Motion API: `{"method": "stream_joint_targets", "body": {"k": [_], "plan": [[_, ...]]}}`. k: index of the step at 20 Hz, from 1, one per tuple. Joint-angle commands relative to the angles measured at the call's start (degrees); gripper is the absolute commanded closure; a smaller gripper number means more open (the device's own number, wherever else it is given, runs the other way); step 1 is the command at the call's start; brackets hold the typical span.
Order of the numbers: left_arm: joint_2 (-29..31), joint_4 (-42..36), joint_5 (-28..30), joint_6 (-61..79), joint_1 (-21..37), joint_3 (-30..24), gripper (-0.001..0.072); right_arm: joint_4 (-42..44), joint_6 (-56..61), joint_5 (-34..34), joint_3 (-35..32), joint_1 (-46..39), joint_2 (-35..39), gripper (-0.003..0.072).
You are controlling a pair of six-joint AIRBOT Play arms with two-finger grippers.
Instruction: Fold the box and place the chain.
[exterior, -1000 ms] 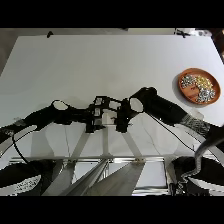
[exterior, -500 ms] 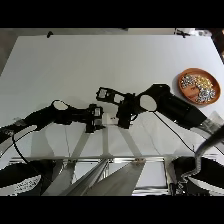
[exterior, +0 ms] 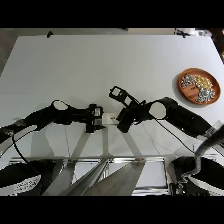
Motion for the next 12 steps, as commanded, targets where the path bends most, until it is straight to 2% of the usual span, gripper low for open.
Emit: {"method": "stream_joint_targets", "body": {"k": [1,6,12], "plan": [[0.04,0.00,0.00,0.00,0.02,0.00,0.0456,3.61,-1.77,-3.08,-2.21,-0.13,-0.28,0.0680],[0.04,0.00,0.00,0.00,0.02,0.00,0.0456,3.58,-2.21,-2.34,-2.91,-0.07,-1.14,0.0681],[0.04,0.00,0.00,0.00,0.02,0.00,0.0456,3.61,-2.16,-3.15,-6.97,-0.07,-1.14,0.0681]]}}
